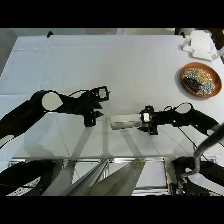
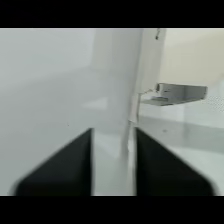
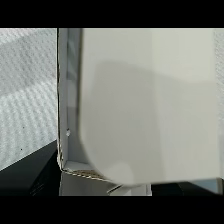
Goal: Fold the box and place the chain.
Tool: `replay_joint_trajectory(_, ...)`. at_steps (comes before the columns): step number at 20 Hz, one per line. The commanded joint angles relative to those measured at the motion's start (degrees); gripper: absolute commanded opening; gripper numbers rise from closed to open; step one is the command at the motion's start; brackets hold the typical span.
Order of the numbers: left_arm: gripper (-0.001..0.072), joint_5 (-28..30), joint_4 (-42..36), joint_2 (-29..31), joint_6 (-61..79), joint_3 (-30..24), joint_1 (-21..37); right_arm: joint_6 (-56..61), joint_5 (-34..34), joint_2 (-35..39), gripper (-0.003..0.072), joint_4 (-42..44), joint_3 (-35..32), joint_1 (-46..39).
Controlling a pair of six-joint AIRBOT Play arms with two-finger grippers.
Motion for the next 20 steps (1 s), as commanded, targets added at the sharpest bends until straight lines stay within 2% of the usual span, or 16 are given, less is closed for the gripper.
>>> replay_joint_trajectory(1, 0.0008, -9.68, -0.24, 2.91, -7.10, 0.00, 0.02, 0.02, 0.04, 0.04, 0.0417, 0.02, -0.02, 0.00)
replay_joint_trajectory(3, 0.0006, -12.55, -5.44, 2.14, -7.08, -0.04, -0.33, 0.02, 0.02, 0.04, 0.0417, 0.02, 0.00, 0.00)
replay_joint_trajectory(7, 0.0009, -12.33, -21.49, -1.27, 4.79, -0.04, -2.69, 0.02, 0.02, 0.04, 0.0417, 0.00, 0.00, 0.00)
replay_joint_trajectory(9, 0.0008, -11.08, -25.35, -4.33, 7.13, -0.04, -4.09, 0.02, 0.02, 0.04, 0.0417, 0.00, 0.00, 0.00)
replay_joint_trajectory(11, 0.0005, -7.15, -27.17, -7.82, 7.98, -0.04, -5.09, 0.02, 0.04, 0.04, 0.0417, 0.00, -0.02, 0.00)
replay_joint_trajectory(14, 0.0004, 2.05, -30.53, -12.26, 7.96, -0.04, -4.92, 0.02, 0.04, 0.04, 0.0417, 0.00, -0.02, 0.00)
replay_joint_trajectory(20, 0.0003, 18.21, -37.00, -15.54, 6.16, -0.04, -4.96, 0.02, 0.04, 0.04, 0.0417, 0.02, 0.00, 0.00)
